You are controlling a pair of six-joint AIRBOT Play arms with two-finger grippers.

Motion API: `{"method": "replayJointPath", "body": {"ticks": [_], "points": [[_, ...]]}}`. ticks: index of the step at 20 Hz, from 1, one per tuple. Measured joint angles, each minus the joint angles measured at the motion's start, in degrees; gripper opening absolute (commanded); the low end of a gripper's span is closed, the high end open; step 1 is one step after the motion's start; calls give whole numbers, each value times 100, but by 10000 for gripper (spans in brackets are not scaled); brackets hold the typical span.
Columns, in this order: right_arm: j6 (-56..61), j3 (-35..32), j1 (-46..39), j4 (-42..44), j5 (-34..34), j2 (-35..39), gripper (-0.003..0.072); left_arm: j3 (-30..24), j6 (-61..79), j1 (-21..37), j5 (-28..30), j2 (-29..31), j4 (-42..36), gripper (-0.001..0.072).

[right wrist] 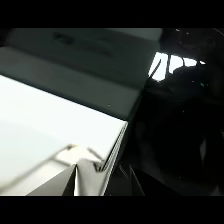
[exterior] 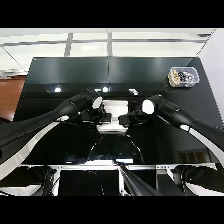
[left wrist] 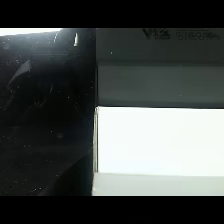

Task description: Fold the box and place the chain.

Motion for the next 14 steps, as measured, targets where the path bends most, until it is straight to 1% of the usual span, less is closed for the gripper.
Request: {"method": "replayJointPath", "body": {"ticks": [6,10,14], "points": [[824,581,400,-918,520,-494,359,-2,0,0,0,0,0,27],[1314,951,590,-1294,914,-769,359,0,0,0,-4,0,0,27],[1838,1141,647,-1582,1123,-852,356,0,0,0,-9,0,2,27]]}}
